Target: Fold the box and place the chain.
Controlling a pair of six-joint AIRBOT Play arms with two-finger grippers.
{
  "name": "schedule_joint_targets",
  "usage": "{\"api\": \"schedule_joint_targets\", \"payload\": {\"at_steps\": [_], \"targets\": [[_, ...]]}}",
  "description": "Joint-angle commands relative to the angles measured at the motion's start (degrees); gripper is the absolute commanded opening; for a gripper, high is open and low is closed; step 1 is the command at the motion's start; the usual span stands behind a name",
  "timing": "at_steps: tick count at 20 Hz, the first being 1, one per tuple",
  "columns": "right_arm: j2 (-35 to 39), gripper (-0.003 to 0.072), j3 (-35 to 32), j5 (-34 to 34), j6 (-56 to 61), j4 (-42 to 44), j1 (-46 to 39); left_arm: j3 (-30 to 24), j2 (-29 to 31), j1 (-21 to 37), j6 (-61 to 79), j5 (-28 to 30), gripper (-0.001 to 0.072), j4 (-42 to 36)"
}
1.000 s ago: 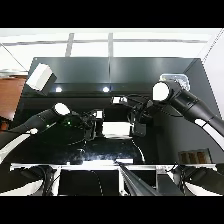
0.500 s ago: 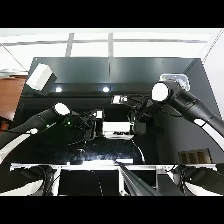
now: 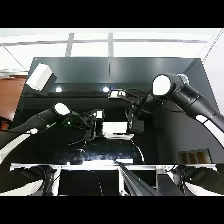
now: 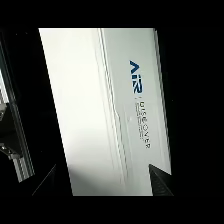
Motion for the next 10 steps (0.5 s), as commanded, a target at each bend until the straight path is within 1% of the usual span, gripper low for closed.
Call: {"api": "schedule_joint_targets", "payload": {"at_steps": [1, 5, 10], "targets": [[-0.1, 0.0689, 1.2, 0.8, 0.9, -0.2, 0.0, 0.0, 0.0, 0.0, 0.0, 0.0, 0.0492, 0.0], [-2.1, 0.0689, 1.2, 0.9, 1.1, -0.3, -0.2, 0.0, 0.0, 0.0, 0.0, 0.0, 0.0492, 0.0], [-2.8, 0.0689, 1.2, 1.3, 1.7, -0.1, -0.4, 0.0, 0.0, 0.0, 0.0, 0.0, 0.0492, 0.0]]}}
